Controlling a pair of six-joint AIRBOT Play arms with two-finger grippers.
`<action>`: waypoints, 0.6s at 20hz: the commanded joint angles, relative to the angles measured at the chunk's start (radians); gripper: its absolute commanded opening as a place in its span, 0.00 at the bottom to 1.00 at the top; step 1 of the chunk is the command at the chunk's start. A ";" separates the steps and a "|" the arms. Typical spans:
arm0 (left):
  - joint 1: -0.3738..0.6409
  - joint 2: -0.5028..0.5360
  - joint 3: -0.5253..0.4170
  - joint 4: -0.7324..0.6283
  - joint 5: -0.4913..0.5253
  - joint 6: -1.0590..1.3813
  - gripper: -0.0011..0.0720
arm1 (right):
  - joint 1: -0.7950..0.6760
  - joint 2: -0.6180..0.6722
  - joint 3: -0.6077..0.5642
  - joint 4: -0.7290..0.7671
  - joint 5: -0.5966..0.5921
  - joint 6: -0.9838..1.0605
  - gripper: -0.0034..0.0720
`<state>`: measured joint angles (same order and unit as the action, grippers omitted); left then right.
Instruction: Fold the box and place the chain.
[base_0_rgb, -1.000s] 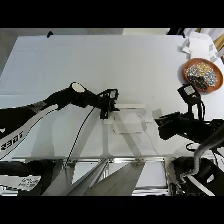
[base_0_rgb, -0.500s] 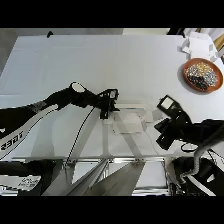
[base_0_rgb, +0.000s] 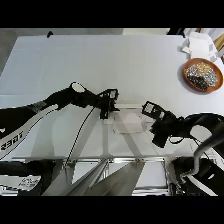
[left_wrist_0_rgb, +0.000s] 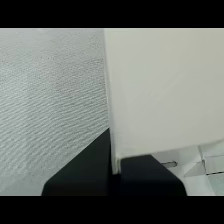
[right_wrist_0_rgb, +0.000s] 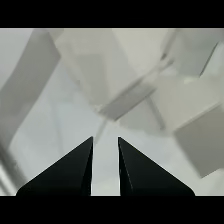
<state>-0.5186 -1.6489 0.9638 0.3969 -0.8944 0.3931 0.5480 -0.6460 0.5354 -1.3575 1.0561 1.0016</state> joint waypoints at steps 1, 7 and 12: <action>0.000 0.000 0.001 0.000 0.000 0.000 0.03 | -0.005 0.170 -0.053 0.013 -0.207 -0.256 0.37; 0.000 0.000 0.000 0.000 0.000 0.000 0.03 | -0.005 0.366 -0.319 0.053 -0.270 -0.383 0.91; 0.000 0.000 0.000 0.000 0.000 0.000 0.03 | -0.005 0.245 -0.399 0.090 -0.375 -0.486 0.99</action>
